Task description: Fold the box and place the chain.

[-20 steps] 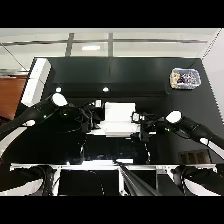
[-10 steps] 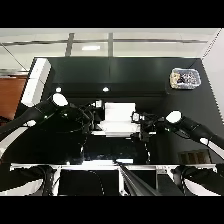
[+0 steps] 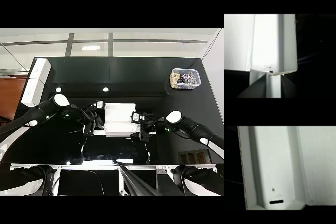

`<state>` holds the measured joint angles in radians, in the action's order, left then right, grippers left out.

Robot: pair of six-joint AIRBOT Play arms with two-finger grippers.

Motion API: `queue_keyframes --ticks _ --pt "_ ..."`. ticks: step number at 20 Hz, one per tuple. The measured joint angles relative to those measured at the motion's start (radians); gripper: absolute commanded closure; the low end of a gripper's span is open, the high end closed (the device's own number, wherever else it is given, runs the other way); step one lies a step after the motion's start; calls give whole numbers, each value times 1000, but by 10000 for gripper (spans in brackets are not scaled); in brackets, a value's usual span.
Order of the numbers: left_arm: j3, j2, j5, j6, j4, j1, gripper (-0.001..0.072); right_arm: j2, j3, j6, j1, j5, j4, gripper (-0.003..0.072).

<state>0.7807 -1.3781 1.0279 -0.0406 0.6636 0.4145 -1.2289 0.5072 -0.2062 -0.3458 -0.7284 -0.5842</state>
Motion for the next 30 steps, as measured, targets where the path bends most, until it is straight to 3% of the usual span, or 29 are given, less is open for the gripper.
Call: queue_keyframes --ticks 14,15,16,19,21,25,26,27,29,30 --pt "0 -23 -140 8 -11 108 584 0 0 0 0 0 0 668" --pt "0 -23 -145 11 -11 110 561 0 0 0 0 0 0 668" --pt "0 -23 -146 12 -11 111 461 0 0 0 0 0 0 668" --pt "0 -23 -150 14 -10 114 435 0 0 0 0 0 0 668" --pt "0 -23 -150 18 -6 114 328 0 0 0 0 0 0 668" --pt "0 -23 -151 18 7 114 327 0 0 0 0 0 0 668" --pt "0 -23 -151 18 9 114 363 0 0 0 0 0 0 668" --pt "0 -23 -150 18 10 114 446 0 0 0 0 0 0 668" --pt "0 -23 -147 18 13 114 443 0 0 0 0 0 0 668" --pt "0 -23 -146 18 13 114 396 0 0 -1 0 0 0 668"
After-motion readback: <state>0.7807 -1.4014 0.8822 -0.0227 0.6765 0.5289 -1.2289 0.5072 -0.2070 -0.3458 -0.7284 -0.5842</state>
